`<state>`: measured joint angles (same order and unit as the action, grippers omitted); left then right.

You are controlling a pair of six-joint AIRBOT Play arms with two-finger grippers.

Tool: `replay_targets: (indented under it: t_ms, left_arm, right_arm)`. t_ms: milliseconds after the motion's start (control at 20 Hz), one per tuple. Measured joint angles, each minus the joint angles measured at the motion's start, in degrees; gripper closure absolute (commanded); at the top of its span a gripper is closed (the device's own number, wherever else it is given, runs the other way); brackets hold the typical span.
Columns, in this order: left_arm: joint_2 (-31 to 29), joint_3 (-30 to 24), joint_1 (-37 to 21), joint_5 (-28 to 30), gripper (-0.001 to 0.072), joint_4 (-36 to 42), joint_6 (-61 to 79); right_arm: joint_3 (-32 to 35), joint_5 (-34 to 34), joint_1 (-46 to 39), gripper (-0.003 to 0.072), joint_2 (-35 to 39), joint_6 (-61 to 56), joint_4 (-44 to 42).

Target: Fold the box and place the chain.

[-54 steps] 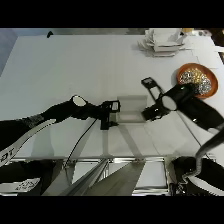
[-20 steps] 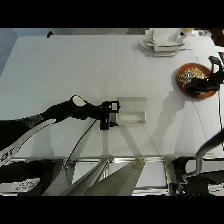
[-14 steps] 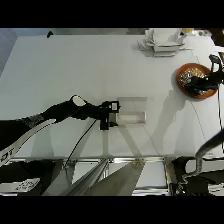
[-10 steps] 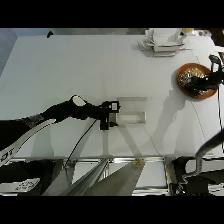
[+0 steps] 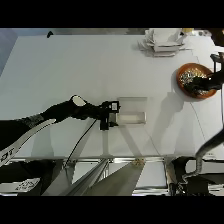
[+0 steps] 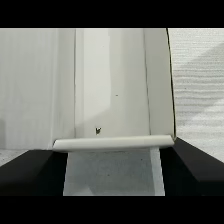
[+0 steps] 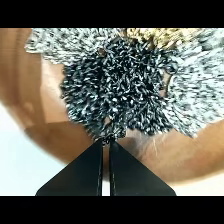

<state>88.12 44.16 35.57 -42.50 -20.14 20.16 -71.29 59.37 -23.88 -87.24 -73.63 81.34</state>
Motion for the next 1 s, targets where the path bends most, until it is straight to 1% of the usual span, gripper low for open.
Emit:
replay_targets:
  t_ms: [150, 350, 500, 800, 1000]
  left_arm:
    - [0.00, 0.02, 0.00, 0.02, 0.0505, 0.00, 0.00]
    - [0.00, 0.02, 0.00, 0.02, 0.0505, 0.00, 0.00]
    - [0.00, 0.02, 0.00, 0.02, 0.0505, 0.00, 0.00]
    - [0.00, 0.00, 0.00, 0.02, 0.0505, 0.00, 0.00]
    - [0.00, 0.02, 0.00, 0.02, 0.0505, 0.00, 0.00]
  right_arm:
    - [0.00, 1.68, 0.00, 0.0671, 5.68, 0.90, -2.86]
    - [0.02, 5.73, 0.31, 0.0671, 14.56, 2.75, -10.29]
    - [0.02, 8.70, 2.78, 0.0671, 22.27, 3.63, -14.36]
    - [0.00, 16.35, 13.25, 0.0671, 37.94, 3.37, -16.76]
    - [0.00, 20.22, 21.68, 0.0671, 45.38, 1.73, -17.70]
